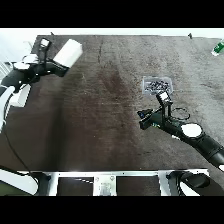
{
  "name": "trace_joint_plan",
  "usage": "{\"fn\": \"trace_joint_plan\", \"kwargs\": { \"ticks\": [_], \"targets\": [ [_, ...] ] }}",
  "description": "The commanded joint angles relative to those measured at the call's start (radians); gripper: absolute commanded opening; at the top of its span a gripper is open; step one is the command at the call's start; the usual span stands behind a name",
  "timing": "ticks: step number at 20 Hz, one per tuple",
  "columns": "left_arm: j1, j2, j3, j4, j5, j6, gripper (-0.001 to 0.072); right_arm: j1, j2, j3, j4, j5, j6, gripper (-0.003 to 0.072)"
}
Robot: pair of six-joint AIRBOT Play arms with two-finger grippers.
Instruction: Fold the box and place the chain.
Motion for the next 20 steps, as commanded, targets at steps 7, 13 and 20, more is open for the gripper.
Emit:
{"fn": "trace_joint_plan", "kwargs": {
  "ticks": [7, 13, 20],
  "targets": [
    [0.127, -0.104, -0.002, 0.075, 0.171, -0.259, 0.0021, -0.001, 0.0, -0.001, 0.008, -0.01, 0.025, 0.0017],
    [0.159, -0.159, 0.042, 0.249, 0.174, -0.418, 0.002, -0.001, 0.0, -0.001, 0.008, -0.01, 0.027, 0.0017],
    [0.169, -0.224, 0.101, 0.263, 0.121, -0.495, 0.0021, 0.0, 0.0, -0.001, 0.034, -0.01, 0.027, 0.0017]
  ]
}}
